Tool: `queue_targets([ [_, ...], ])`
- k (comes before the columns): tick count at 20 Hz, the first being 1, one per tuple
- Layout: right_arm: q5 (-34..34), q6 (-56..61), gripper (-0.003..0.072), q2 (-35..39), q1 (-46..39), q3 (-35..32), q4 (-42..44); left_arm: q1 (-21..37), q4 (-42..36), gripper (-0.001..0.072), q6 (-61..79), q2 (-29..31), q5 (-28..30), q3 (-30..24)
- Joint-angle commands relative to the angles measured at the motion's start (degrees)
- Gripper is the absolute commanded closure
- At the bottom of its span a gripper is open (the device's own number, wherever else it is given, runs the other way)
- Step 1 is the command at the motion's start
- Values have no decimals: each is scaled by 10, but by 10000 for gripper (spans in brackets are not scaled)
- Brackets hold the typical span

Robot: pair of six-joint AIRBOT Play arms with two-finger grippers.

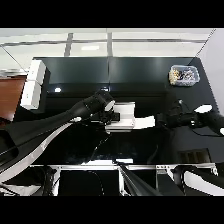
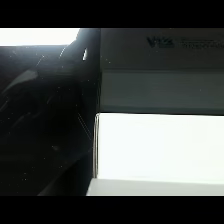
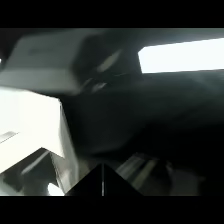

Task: Fold the box and place the chain.

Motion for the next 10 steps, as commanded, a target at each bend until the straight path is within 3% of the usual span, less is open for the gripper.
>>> queue_targets([
  [1, -12, -68, 666, -29, 69, 5, 69, 0, 0, 680, 0, 0, -1, 0],
  [3, 5, -76, 665, -29, 86, 25, 68, 0, 0, 680, 0, 0, -1, 0],
  [4, 19, -76, 602, -29, 87, 39, 68, 0, 0, 680, 0, 0, -1, 0],
  [6, 44, -76, 90, -29, 86, 66, 64, 0, 0, 680, 0, 0, -1, 0],
  [10, 82, -72, 78, -29, 102, 105, 65, 0, 0, 680, 0, 0, -1, 0],
])
